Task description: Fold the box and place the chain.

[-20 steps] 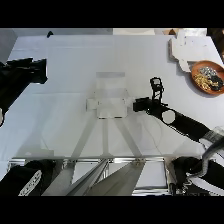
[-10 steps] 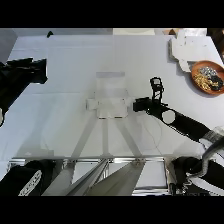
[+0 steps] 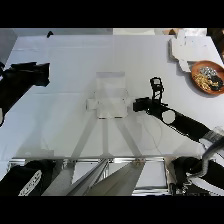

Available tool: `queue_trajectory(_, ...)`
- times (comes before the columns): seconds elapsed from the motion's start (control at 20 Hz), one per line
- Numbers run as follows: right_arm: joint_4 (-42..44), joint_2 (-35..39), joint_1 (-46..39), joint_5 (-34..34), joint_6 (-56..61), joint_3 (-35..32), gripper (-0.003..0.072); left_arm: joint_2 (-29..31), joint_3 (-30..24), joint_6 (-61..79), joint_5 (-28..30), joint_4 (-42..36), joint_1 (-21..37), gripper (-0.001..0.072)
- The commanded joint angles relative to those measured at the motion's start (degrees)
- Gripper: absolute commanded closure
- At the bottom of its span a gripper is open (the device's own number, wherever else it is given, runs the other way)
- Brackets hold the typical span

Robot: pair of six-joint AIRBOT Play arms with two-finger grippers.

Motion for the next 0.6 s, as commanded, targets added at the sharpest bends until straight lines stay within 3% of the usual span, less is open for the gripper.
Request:
queue_trajectory(0.0, 0.0, 0.0, 0.1, 0.0, 0.0, 0.0, 0.0676, -2.3, 0.3, 5.6, -6.2, 0.5, -0.1, 0.0205)
queue_trajectory(0.15, 0.0, 0.0, 0.1, 0.0, 0.0, 0.0, 0.0676, -9.7, 6.7, 8.3, -16.0, -0.2, -0.2, 0.0163)
queue_trajectory(0.25, 0.0, 0.0, 0.1, 0.0, 0.0, 0.0, 0.0676, -16.9, 13.6, 14.9, -23.3, -5.7, -0.2, 0.0133)
queue_trajectory(0.3, 0.0, 0.0, 0.0, 0.0, 0.0, 0.0, 0.0676, -20.4, 16.8, 17.7, -25.9, -9.3, -0.1, 0.0042)
queue_trajectory(0.35, 0.0, 0.0, 0.0, 0.0, 0.0, 0.0, 0.0676, -24.1, 20.2, 19.9, -28.4, -12.6, -0.1, 0.0004)
queue_trajectory(0.55, 0.0, 0.0, 0.1, 0.0, 0.0, 0.0, 0.0676, -37.3, 31.7, 26.2, -39.9, -20.0, 0.5, -0.0001)
